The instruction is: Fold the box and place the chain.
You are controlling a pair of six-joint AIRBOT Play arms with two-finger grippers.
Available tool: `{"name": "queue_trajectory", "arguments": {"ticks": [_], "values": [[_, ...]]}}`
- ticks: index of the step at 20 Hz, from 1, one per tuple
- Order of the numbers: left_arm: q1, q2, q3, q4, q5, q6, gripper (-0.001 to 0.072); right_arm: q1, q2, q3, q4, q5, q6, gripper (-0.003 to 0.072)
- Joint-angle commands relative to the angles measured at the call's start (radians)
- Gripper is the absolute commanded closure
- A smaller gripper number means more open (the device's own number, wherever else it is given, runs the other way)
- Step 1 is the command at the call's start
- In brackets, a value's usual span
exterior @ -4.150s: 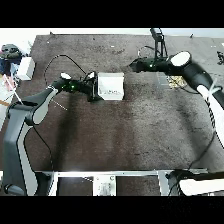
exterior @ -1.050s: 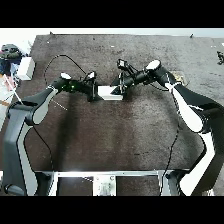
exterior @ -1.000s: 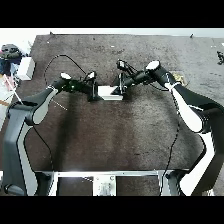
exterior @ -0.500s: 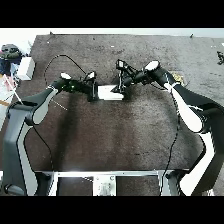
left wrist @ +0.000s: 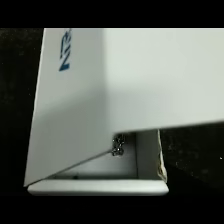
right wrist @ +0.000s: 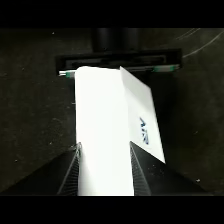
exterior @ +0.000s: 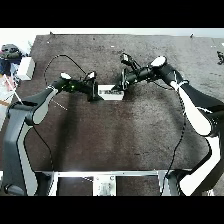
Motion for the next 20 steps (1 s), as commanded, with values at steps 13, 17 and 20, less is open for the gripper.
{"name": "queue_trajectory", "arguments": {"ticks": [13,17,20], "values": [[0.0,0.0,0.001,0.0,0.0,0.0,0.0302,0.051,-0.007,-0.121,0.029,-0.163,-0.198,0.0305],[0.0,0.0,0.001,0.0,0.0,0.0,0.0302,0.047,-0.014,-0.121,0.0,-0.211,-0.208,0.0212],[0.0,0.0,0.001,0.0,0.0,0.0,0.0301,0.032,-0.014,-0.119,0.003,-0.24,-0.208,0.0214]]}}
